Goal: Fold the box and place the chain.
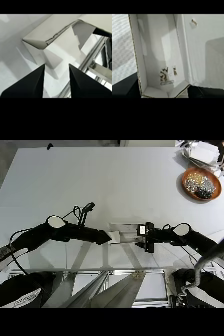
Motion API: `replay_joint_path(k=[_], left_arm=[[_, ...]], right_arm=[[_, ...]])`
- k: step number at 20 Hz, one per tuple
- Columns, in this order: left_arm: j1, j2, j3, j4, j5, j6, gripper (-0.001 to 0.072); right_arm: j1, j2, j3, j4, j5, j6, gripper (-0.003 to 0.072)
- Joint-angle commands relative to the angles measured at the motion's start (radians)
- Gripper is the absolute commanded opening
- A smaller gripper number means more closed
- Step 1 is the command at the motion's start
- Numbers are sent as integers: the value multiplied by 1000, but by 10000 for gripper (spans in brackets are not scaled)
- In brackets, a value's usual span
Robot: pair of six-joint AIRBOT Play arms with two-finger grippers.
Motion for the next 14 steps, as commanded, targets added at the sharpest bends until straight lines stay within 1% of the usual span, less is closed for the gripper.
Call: replay_joint_path(k=[1, 2, 3, 6, 8, 10, 14], left_arm=[[-27, 0, 11, -13, 16, -13, 350], [-37, 0, 25, 2, 31, -40, 350], [-45, 0, 48, 53, 45, -84, 350], [-73, -3, 128, 282, 50, -317, 350], [-101, -11, 172, 398, 43, -443, 350], [-129, -26, 203, 465, 36, -538, 350], [-176, -52, 244, 556, 29, -672, 350]], right_arm=[[0, 1, 0, 0, 0, 0, 411], [0, 1, 0, 0, 0, 0, 411], [0, 1, 0, 0, 0, 0, 411], [0, 1, 0, 0, 0, 0, 411], [0, 1, 0, 0, 0, 0, 411], [0, 1, 0, 0, 0, 0, 411], [0, 1, 0, 0, 0, 0, 411]])
